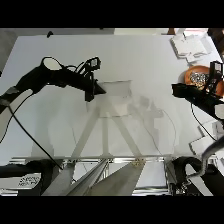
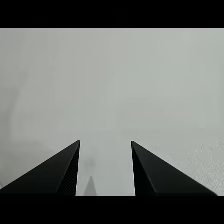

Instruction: Fold the box and place the chain.

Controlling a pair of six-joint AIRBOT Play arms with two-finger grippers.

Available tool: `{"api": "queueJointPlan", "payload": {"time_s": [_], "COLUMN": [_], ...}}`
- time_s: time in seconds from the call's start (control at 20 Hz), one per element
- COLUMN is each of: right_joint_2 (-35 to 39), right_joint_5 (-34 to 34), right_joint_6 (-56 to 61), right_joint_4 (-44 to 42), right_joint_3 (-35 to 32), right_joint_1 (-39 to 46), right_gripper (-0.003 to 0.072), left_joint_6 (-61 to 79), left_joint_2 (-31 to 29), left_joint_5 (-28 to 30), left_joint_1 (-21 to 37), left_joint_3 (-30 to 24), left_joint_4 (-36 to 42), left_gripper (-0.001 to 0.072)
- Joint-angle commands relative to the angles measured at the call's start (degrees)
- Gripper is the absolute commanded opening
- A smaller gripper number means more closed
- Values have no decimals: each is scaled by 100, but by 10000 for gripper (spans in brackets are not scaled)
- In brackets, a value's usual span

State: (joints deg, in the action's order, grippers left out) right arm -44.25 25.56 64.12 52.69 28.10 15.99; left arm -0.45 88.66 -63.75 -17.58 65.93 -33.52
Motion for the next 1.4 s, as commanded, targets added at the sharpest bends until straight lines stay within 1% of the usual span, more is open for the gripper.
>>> {"api": "queueJointPlan", "payload": {"time_s": [0.0, 0.25, 0.35, 0.5, 0.6, 0.7, 0.85, 0.95, 1.05, 1.25, 1.35], "right_joint_2": [7, 7, 7, 7, 7, 7, 7, 7, 7, 7, 7], "right_joint_5": [76, 105, 105, 105, 105, 105, 105, 105, 107, 107, 107], "right_joint_6": [11, 15, 13, 13, 13, 13, 15, 13, 15, 13, 13], "right_joint_4": [22, 2, 4, 2, 4, 4, 2, 2, 2, 2, 2], "right_joint_3": [7, 7, 4, 4, 4, 4, 4, 4, 4, 4, 4], "right_joint_1": [57, 57, 57, 57, 57, 57, 57, 57, 57, 57, 57], "right_gripper": [357, 356, 356, 356, 356, 356, 356, 356, 356, 356, 356], "left_joint_6": [855, 951, 1198, 2044, 2061, 2061, 2052, 1945, 1952, 1950, 1947], "left_joint_2": [474, 920, 970, 970, 970, 970, 968, 960, 951, 986, 1034], "left_joint_5": [286, 365, 494, 629, 638, 501, -48, -260, -157, 317, 391], "left_joint_1": [-2, -2, -2, -2, -2, -2, 7, 20, 20, 17, 17], "left_joint_3": [-39, -39, -39, -39, -39, -39, -37, -37, -37, -37, -37], "left_joint_4": [546, 553, 549, 551, 562, 564, 562, 562, 562, 549, 535], "left_gripper": [2, 2, 2, 3, 3, 3, 2, 1, 2, 2, 2]}}
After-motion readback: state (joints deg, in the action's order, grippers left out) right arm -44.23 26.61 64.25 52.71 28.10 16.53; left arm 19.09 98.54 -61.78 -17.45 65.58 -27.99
